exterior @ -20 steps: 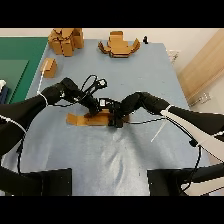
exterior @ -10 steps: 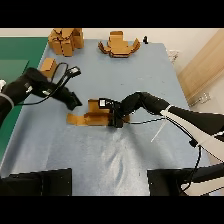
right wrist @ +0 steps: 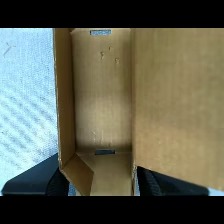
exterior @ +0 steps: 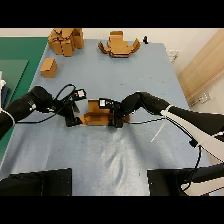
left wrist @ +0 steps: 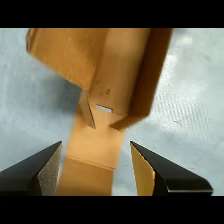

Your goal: Fold the box.

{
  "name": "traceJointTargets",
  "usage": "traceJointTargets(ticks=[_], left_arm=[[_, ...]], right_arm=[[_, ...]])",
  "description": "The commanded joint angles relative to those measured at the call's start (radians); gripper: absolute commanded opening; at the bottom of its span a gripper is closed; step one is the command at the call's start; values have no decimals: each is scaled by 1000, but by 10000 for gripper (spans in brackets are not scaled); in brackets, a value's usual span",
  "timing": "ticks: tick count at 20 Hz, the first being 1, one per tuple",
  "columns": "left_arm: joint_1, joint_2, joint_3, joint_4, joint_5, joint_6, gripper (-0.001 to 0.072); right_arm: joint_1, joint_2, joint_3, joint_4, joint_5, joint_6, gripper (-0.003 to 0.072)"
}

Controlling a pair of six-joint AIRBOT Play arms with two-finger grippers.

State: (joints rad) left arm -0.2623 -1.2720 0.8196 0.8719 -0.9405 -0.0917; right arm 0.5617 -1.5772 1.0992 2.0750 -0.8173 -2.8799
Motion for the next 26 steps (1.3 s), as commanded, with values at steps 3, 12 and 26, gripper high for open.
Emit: traceJointTargets(ticks=[3,12,26], left_arm=[[-56,1,-16,19,172,92,574],[-56,1,-16,-37,37,208,404],[-56,1,-16,-64,67,215,403]], right_arm=[[1,0,0,4,1,1,288],[1,0,1,12,2,2,288],[1,0,0,34,2,11,519]])
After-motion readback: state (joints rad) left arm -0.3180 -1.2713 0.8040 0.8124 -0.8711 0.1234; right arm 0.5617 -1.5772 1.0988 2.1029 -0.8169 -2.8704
